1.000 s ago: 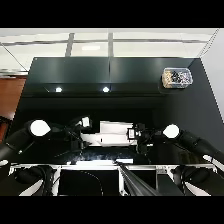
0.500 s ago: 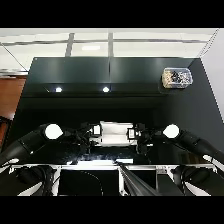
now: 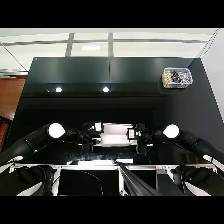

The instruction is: Fold the box and place the chain.

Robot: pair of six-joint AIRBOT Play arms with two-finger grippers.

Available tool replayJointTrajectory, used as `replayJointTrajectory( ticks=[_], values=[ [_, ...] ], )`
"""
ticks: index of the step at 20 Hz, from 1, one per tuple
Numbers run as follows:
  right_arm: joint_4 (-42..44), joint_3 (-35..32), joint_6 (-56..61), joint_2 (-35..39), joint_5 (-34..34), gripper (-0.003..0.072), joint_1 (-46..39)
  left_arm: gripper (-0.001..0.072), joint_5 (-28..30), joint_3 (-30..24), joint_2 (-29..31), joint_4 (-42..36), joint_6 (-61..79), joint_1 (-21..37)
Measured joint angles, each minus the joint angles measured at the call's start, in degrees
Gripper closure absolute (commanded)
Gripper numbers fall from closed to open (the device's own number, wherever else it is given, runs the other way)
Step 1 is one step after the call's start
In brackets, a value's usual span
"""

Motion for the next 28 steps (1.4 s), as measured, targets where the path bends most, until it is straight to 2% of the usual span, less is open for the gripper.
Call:
replayJointTrajectory(
  ticks=[4,9,12,17,19,20,21,22,23,25,28],
  values=[
    [0.0,0.0,0.0,0.0,0.0,0.0257,0.0,0.0489,1.4,0.0,-1.0,-4.7,0.2,0.0],
    [0.0,0.0,0.0,0.0,0.0,0.0257,0.0,0.0490,2.4,0.0,-1.4,-6.4,1.5,-0.8],
    [0.0,0.0,0.0,0.0,0.0,0.0257,0.0,0.0417,2.9,0.0,-1.9,-6.9,1.9,-2.0],
    [0.0,0.0,0.0,0.0,0.0,0.0257,0.0,0.0413,4.1,0.0,-2.9,-6.9,2.1,-3.1],
    [0.0,0.0,0.0,0.0,0.0,0.0257,0.0,0.0312,4.9,0.0,-3.0,-6.9,2.1,-3.2],
    [0.0,0.0,0.0,0.0,0.0,0.0257,0.0,0.0442,5.0,0.0,-3.0,-6.9,2.1,-3.3],
    [0.0,0.0,0.0,0.0,0.0,0.0257,0.0,0.0672,5.1,0.0,-3.1,-6.9,2.1,-3.3],
    [0.0,0.0,0.0,0.0,0.0,0.0257,0.0,0.0536,5.3,0.0,-3.1,-6.9,2.2,-3.3],
    [0.0,0.0,0.0,0.0,0.0,0.0257,0.0,0.0432,5.1,0.1,-3.1,-6.9,2.3,-3.3],
    [0.0,0.0,0.0,0.0,0.0,0.0257,0.0,0.0679,4.8,0.2,-3.1,-6.9,2.1,-3.3],
    [0.0,0.0,0.0,0.0,0.0,0.0257,0.0,0.0680,3.0,1.0,-1.9,-3.2,0.3,-3.1]
  ],
)
